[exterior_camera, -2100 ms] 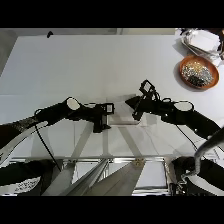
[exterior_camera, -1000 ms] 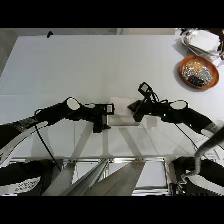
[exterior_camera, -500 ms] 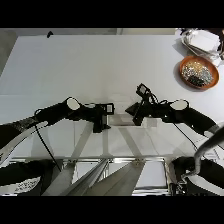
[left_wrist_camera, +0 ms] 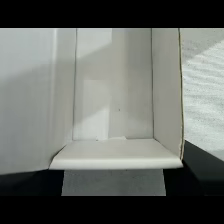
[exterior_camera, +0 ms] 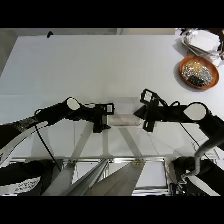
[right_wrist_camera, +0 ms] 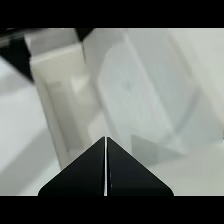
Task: Fold the box and place the chain.
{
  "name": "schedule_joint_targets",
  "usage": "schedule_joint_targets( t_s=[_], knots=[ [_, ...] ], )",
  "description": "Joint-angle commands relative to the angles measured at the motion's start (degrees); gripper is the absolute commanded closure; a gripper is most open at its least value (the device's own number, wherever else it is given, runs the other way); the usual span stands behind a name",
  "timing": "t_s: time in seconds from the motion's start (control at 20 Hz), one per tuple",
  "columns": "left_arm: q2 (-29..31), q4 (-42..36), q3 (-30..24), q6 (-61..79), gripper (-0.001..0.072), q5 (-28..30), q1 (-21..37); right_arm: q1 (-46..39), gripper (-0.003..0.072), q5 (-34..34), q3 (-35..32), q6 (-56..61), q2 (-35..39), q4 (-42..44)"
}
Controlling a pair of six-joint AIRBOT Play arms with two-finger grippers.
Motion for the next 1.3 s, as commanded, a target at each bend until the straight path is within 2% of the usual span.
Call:
schedule_joint_targets(
  t_s=[0.0,0.05,0.1,0.15,0.2,0.45,0.6,1.2,1.25],
  knots=[
    [0.02,0.02,-0.02,0.02,0.0434,0.0,-0.02,-0.02,0.0669,9.55,0.04,5.53,1.11,-23.21],
    [0.0,0.02,-0.02,0.02,0.0434,-0.02,-0.02,-0.02,0.0607,11.04,0.0,4.61,0.39,-25.53],
    [0.0,0.0,-0.02,0.04,0.0434,0.0,-0.02,-0.02,0.0408,11.63,-0.04,2.54,-0.55,-26.32],
    [0.0,0.0,-0.02,0.02,0.0434,-0.02,-0.02,-0.02,0.0282,10.82,-0.15,0.33,-1.66,-26.32],
    [0.02,0.02,-0.02,0.04,0.0434,-0.02,-0.02,-0.02,0.0266,8.9,-0.28,-2.1,-2.56,-25.07],
    [0.0,0.0,-0.02,0.02,0.0434,0.0,-0.02,-0.02,0.0265,1.99,-0.28,-15.5,-8.5,-21.05],
    [0.0,0.0,-0.02,0.02,0.0434,0.0,-0.02,-0.02,0.0266,-1.6,-0.28,-18.38,-10.51,-14.64],
    [0.0,0.02,-0.02,0.02,0.0434,0.0,-0.02,0.04,0.0292,-0.46,-0.28,-20.22,-12.28,-8.92],
    [0.0,0.0,-0.02,0.04,0.0434,0.0,-0.02,0.04,0.033,-0.55,-0.28,-20.22,-12.28,-8.22]
  ],
)
